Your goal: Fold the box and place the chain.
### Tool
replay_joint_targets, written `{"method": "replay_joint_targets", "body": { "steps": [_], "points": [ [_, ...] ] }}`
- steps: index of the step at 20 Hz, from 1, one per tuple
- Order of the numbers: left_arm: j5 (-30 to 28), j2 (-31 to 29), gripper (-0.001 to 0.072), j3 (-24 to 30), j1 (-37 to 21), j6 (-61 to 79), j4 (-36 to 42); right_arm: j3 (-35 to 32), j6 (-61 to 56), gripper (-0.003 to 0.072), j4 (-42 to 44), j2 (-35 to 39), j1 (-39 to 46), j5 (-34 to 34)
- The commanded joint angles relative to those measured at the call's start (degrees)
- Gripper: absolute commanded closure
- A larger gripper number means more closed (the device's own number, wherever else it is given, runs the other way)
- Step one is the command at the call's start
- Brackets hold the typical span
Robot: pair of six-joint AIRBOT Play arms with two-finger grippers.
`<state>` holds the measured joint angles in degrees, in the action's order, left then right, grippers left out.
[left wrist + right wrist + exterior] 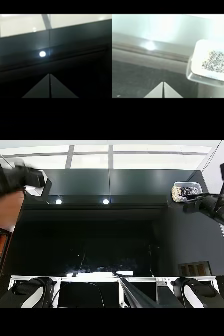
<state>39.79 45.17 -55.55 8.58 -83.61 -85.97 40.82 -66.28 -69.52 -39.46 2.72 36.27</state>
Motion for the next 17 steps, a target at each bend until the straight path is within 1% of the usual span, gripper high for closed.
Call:
{"method": "replay_joint_targets", "body": {
  "steps": [1,3,5,17],
  "points": [
    [-9.62,-9.42,0.0682,17.51,-0.76,-0.59,-1.84,-5.11,0.11,0.0664,-1.01,0.61,-0.04,-3.30],
    [-9.09,-10.60,0.0681,19.43,-1.36,-0.50,-1.90,-5.11,0.11,0.0664,-1.01,0.61,-0.07,-2.38],
    [-9.40,-10.43,0.0680,20.24,-1.36,-0.52,-1.88,-5.11,0.11,0.0664,-1.01,0.61,-0.07,-2.43],
    [-9.40,-9.77,0.0680,20.31,-1.33,-0.52,-1.84,-5.11,0.11,0.0664,-1.01,0.61,-0.07,-2.40]
  ]
}}
